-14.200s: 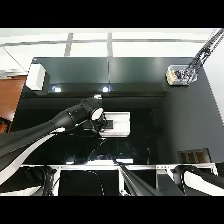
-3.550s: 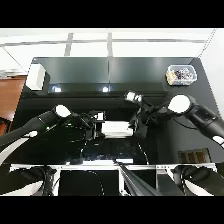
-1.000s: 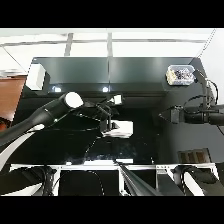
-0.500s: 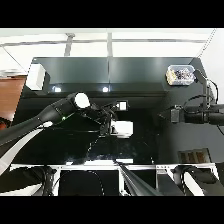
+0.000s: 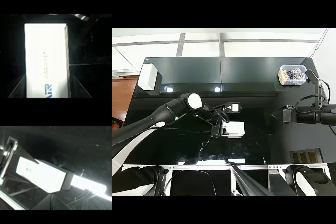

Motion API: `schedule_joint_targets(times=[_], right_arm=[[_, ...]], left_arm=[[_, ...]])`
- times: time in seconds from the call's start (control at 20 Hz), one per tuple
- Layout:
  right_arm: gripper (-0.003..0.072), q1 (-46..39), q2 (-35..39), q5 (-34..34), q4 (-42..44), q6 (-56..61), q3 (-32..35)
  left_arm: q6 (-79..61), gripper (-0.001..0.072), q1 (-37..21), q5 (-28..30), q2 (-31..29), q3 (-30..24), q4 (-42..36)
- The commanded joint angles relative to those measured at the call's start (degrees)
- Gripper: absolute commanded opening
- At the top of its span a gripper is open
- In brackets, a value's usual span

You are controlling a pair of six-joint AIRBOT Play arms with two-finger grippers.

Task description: Fold the box and place the chain.

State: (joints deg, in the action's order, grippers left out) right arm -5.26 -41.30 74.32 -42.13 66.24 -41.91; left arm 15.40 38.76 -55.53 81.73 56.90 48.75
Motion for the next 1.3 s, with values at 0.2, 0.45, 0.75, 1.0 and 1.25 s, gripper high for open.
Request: schedule_joint_targets(times=[0.2,0.45,0.75,1.0,1.25], right_arm=[[0.0013,-0.04,0.07,-0.70,0.02,-0.02,-0.02],[0.0013,-0.04,0.07,-1.51,0.04,-0.02,-0.02],[0.0013,-0.04,0.07,-1.31,0.04,-0.02,-0.02],[0.0013,-0.04,0.07,-1.33,0.04,-0.04,-0.02],[0.0014,-0.04,0.07,-1.81,0.02,-0.02,-0.02]], left_arm=[[17.40,0.0715,4.55,1.53,0.85,0.33,11.56],[38.40,0.0617,9.14,0.15,4.39,4.98,27.58],[46.56,0.0289,1.62,-9.66,-1.42,9.88,32.20],[57.29,0.0289,-17.75,-16.24,-11.65,9.86,38.18],[58.58,0.0289,-44.89,-16.26,-14.40,9.62,37.53]])
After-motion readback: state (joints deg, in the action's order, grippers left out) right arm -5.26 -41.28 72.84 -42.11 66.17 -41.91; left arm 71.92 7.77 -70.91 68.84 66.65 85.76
